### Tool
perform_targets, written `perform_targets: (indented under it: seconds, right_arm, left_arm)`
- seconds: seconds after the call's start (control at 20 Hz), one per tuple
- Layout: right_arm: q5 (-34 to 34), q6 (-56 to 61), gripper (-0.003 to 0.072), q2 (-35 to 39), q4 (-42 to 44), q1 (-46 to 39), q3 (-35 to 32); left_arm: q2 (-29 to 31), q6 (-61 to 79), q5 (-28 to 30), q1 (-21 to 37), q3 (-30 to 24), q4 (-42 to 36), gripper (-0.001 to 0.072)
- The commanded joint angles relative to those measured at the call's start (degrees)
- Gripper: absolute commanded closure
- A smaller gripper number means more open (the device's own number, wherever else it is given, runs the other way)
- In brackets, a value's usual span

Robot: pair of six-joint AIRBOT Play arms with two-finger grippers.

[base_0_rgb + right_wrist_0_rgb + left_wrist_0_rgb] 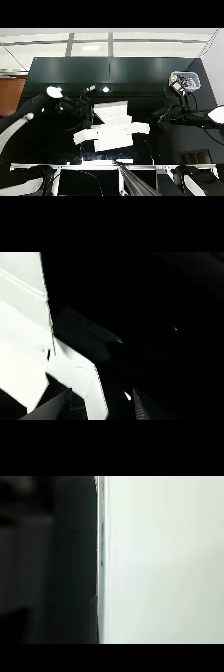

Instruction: Fold the box and place the chain.

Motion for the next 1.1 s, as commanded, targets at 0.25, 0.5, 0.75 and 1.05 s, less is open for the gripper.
perform_targets:
  seconds: [0.25,0.5,0.75,1.05]
  right_arm:
    - [-3.0,-6.3,0.0245,0.0,-6.3,11.3,-1.5]
    - [-7.0,-11.7,0.0246,0.0,-7.4,16.7,-5.5]
    - [-10.0,-14.3,0.0243,-0.2,-9.5,21.8,-11.0]
    - [-12.6,-15.9,-0.0034,-5.0,-8.3,28.1,-12.2]
  left_arm:
    - [3.1,16.9,19.5,-8.3,-9.6,-0.1,0.0681]
    - [0.9,19.3,19.6,-9.2,-8.9,0.0,0.0681]
    - [0.6,19.3,19.2,-9.3,-8.8,0.7,0.0681]
    - [0.6,19.3,19.3,-9.3,-8.8,0.7,0.0681]
